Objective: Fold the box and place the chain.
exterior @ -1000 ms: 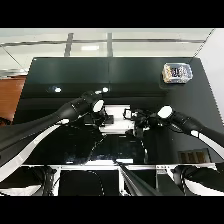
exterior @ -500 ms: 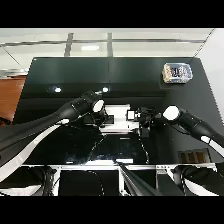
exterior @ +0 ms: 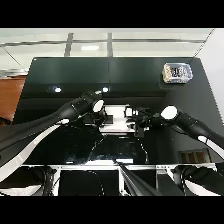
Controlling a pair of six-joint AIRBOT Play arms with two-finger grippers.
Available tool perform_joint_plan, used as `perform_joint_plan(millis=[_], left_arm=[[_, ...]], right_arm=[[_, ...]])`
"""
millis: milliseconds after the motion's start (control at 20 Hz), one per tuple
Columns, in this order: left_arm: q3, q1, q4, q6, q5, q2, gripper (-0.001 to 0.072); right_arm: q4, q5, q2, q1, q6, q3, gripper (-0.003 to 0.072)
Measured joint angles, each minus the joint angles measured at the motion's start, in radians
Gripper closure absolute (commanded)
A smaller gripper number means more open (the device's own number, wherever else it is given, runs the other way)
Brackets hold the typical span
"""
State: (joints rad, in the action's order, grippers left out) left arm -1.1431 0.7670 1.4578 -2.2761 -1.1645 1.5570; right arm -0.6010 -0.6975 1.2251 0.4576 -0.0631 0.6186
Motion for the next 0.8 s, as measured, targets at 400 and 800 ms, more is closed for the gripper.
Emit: perform_joint_plan(millis=[400, 800], left_arm=[[0.0, 0.0, -0.008, 0.002, 0.01, 0.0, 0.0682], [0.0, 0.0, -0.007, 0.003, 0.002, 0.0, 0.0682]], right_arm=[[0.019, -0.01, -0.011, -0.034, 0.228, 0.009, 0.0675], [-0.226, -0.266, -0.177, -0.494, 1.002, 0.012, 0.0675]])
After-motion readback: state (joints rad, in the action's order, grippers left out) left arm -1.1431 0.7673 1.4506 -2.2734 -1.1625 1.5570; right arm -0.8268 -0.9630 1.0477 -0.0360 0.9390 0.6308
